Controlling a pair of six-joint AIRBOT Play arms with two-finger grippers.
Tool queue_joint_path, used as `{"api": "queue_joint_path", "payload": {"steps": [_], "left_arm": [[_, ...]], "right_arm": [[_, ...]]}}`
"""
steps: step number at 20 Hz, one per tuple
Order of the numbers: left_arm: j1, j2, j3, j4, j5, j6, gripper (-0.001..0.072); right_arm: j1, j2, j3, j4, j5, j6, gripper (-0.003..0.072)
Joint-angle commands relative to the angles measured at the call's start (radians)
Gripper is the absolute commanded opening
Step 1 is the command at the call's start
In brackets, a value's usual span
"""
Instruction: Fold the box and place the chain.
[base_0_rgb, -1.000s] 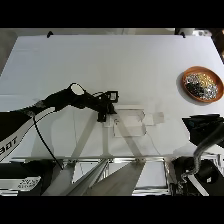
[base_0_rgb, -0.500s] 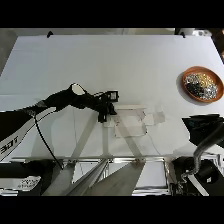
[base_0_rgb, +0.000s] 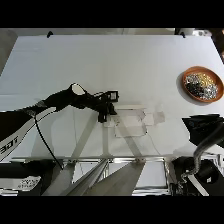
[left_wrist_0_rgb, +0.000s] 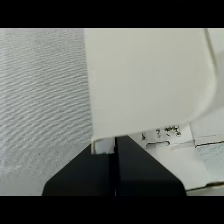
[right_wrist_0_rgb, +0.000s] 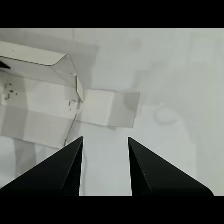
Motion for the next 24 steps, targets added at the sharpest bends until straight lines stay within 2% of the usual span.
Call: {"api": "queue_joint_path", "payload": {"steps": [1,5,11,15,18,21,22,24], "left_arm": [[-0.002,0.001,0.0,0.0,-0.006,0.0,0.0006],[-0.002,0.001,0.0,0.0,-0.007,0.0,0.001],[-0.002,0.001,0.0,0.0,-0.007,0.0,0.001],[-0.002,0.001,0.0,-0.001,-0.008,0.031,0.0006],[-0.002,0.001,0.0,-0.002,-0.045,0.079,0.0004],[-0.002,0.001,0.001,-0.001,-0.068,0.08,0.0003],[-0.002,0.001,0.001,-0.001,-0.068,0.084,0.0002],[-0.002,0.001,0.001,-0.001,-0.069,0.101,0.0002]], "right_arm": [[0.0,-0.001,0.0,0.0,-0.001,0.0,0.0315],[0.0,-0.001,0.0,0.0,-0.002,-0.049,0.0315],[0.0,-0.001,-0.001,0.002,-0.003,-0.237,0.0316],[0.0,-0.001,-0.015,0.002,-0.004,-0.246,0.0316],[0.0,-0.001,-0.063,0.002,-0.007,-0.246,0.0316],[0.0,-0.001,-0.1,0.016,-0.056,-0.23,0.0308],[0.0,0.0,-0.1,0.043,-0.09,-0.23,0.0269],[0.0,0.0,-0.1,0.088,-0.149,-0.231,0.0254]]}}
